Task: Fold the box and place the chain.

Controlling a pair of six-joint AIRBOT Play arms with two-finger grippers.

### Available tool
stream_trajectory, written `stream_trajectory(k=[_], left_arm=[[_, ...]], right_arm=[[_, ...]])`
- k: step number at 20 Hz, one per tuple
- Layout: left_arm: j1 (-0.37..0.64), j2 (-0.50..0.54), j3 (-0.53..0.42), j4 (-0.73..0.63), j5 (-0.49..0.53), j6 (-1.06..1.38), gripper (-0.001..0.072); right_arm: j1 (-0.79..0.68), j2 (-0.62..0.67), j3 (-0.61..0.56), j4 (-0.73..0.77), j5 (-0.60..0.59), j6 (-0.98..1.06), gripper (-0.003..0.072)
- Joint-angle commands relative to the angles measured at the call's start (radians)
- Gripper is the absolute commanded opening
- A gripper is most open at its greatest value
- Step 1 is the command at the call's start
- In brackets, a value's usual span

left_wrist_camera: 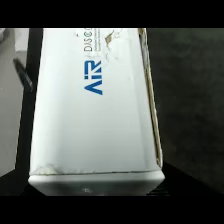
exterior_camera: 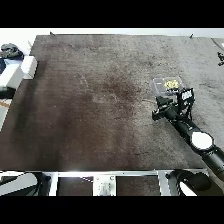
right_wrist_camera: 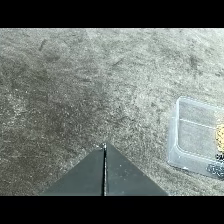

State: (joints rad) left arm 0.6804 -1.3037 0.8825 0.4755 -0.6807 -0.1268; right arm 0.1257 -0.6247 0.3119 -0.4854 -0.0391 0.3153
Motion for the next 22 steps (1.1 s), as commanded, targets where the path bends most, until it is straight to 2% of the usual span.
stream_trajectory(k=[1, 7, 12, 13, 14, 15, 19, 22], left_arm=[[0.054, 0.004, -0.086, 0.087, 0.048, -0.011, 0.0006], [0.055, -0.068, -0.085, 0.281, 0.071, -0.131, 0.0006], [0.055, -0.093, -0.085, 0.306, 0.045, -0.129, 0.0013], [0.055, -0.093, -0.085, 0.306, 0.036, -0.125, 0.0133], [0.055, -0.093, -0.085, 0.306, 0.044, -0.128, 0.0572], [0.055, -0.092, -0.085, 0.307, 0.056, -0.131, 0.0714], [0.055, -0.047, -0.085, 0.307, 0.065, -0.128, 0.0713], [0.055, 0.042, -0.085, 0.303, 0.067, -0.139, 0.0712]], right_arm=[[0.000, 0.001, 0.000, 0.000, 0.000, 0.000, -0.0021], [0.000, 0.001, 0.000, 0.000, 0.000, 0.000, -0.0020], [0.000, 0.001, 0.000, 0.000, 0.000, 0.000, -0.0020], [0.000, 0.001, 0.000, 0.000, 0.000, 0.000, -0.0020], [0.000, 0.001, 0.000, 0.000, 0.000, 0.000, -0.0020], [0.000, 0.001, 0.000, 0.000, 0.000, 0.000, -0.0020], [0.000, 0.001, 0.000, 0.000, -0.007, 0.000, -0.0020], [0.000, 0.001, 0.000, 0.000, -0.007, 0.000, -0.0021]])
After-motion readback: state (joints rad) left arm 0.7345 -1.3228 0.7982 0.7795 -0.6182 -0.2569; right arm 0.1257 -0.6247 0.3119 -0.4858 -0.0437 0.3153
